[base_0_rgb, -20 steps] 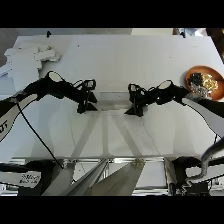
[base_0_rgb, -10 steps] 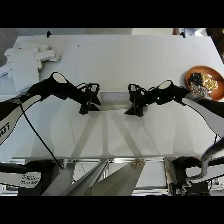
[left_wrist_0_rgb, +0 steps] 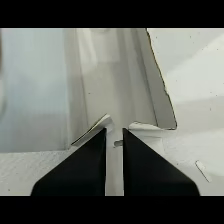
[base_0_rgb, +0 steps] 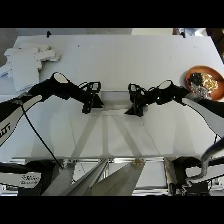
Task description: Fold the box and place the chain.
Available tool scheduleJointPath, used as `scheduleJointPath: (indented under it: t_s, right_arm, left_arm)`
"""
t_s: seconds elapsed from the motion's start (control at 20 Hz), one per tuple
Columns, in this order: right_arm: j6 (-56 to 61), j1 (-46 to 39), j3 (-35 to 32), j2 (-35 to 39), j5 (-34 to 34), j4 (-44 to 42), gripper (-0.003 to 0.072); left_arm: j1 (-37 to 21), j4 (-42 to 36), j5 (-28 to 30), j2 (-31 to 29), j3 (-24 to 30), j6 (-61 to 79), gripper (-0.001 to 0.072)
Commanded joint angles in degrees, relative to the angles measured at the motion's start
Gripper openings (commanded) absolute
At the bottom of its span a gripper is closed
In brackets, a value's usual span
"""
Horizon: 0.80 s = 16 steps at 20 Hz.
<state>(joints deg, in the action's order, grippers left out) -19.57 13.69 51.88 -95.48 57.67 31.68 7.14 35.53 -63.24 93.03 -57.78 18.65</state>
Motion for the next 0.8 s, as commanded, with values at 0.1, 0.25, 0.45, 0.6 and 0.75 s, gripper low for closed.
scheduleJointPath:
  t_s: [0.1, 0.25, 0.45, 0.6, 0.75]
  right_arm:
    - [-0.02, 0.04, 0.02, -0.02, 0.0, 0.0, 0.0309]
    - [-0.02, 0.04, 0.02, -0.02, 0.0, 0.0, 0.0309]
    - [-0.02, 0.04, 0.02, -0.02, 0.0, 0.0, 0.0309]
    - [-0.02, 0.04, 0.02, -0.02, 0.0, 0.0, 0.0309]
    - [-0.02, 0.04, 0.02, -0.02, 0.0, 0.0, 0.0309]
  left_arm:
    - [0.11, -0.61, -1.95, 0.04, 0.02, -2.49, 0.0337]
    - [0.11, -0.59, -2.14, 0.09, 0.02, -2.56, 0.0418]
    - [0.11, -0.59, -2.12, 0.11, 0.02, -2.56, 0.0429]
    - [0.11, -0.59, -2.12, 0.11, 0.02, -2.58, 0.0429]
    - [-0.33, -0.55, -2.56, 0.09, 0.02, -3.34, 0.0255]
